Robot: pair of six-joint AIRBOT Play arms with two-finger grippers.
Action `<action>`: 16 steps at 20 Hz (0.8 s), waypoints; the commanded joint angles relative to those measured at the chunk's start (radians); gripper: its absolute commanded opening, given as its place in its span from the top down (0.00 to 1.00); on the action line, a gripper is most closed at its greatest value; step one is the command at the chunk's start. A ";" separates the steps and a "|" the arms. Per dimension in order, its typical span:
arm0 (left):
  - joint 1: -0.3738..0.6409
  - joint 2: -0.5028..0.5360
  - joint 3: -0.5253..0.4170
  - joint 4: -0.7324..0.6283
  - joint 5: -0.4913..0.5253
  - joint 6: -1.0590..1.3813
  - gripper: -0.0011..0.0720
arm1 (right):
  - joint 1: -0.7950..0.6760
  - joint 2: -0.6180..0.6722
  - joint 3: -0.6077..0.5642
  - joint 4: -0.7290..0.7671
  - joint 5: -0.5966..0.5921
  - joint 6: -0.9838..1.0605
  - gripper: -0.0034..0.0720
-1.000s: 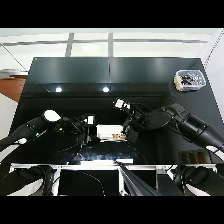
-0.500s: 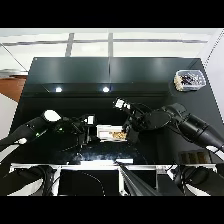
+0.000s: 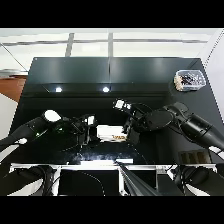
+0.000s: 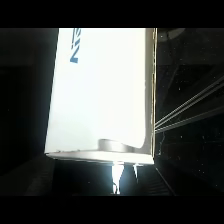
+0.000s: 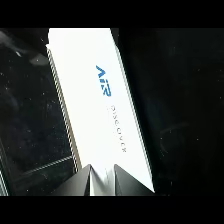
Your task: Fold the box and place the chain.
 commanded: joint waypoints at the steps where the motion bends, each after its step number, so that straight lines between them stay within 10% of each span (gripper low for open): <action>1: 0.000 -0.001 -0.001 0.000 0.000 0.000 0.51 | 0.000 0.002 0.002 0.000 -0.004 0.001 0.74; 16: 0.000 -0.001 -0.001 0.000 0.001 0.000 0.51 | 0.001 -0.018 -0.006 0.000 -0.023 0.016 0.79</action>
